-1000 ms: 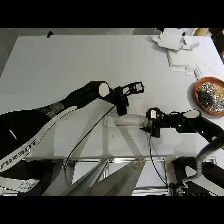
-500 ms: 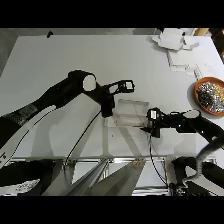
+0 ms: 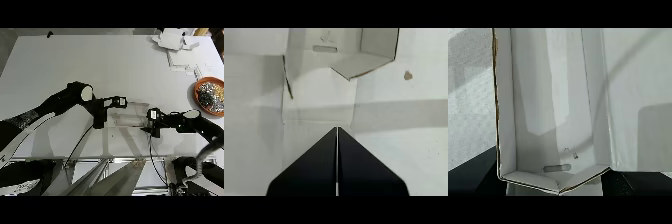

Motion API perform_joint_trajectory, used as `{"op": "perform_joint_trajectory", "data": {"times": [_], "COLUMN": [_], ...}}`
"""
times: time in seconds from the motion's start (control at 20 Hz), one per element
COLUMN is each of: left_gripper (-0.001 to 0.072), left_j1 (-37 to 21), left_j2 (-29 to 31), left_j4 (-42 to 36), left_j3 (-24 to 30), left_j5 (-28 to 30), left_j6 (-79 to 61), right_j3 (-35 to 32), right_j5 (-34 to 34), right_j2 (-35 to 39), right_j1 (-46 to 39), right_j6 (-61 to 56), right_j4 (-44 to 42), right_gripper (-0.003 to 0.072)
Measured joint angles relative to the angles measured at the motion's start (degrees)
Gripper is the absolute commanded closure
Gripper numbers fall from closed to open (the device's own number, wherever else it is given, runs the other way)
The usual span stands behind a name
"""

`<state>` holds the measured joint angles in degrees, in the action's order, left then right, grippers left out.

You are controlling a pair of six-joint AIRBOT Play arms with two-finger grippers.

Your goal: Fold the box and place the chain.

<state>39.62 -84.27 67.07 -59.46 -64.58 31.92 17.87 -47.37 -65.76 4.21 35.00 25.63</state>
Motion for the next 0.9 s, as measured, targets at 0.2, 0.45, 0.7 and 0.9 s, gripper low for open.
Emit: {"op": "perform_joint_trajectory", "data": {"times": [0.2,0.45,0.7,0.9], "left_gripper": [0.0358,0.0359,0.0369,0.0402], "left_j1": [-0.46,-0.59,-0.11,0.76], "left_j2": [0.00,0.00,0.00,-0.22], "left_j4": [-0.92,-5.90,-10.88,-13.97], "left_j3": [1.27,3.43,6.67,7.93], "left_j5": [2.36,9.11,12.74,15.32], "left_j6": [-6.99,-18.56,-25.73,-29.29], "right_j3": [0.00,0.00,0.00,0.00], "right_j5": [0.02,0.02,0.09,0.09], "right_j2": [0.00,0.00,0.00,0.00], "right_j1": [0.00,0.00,-0.02,-0.02], "right_j6": [0.00,0.00,-0.02,-0.02], "right_j4": [0.00,0.02,0.04,0.02], "right_gripper": [0.0284,0.0284,0.0284,0.0284]}}
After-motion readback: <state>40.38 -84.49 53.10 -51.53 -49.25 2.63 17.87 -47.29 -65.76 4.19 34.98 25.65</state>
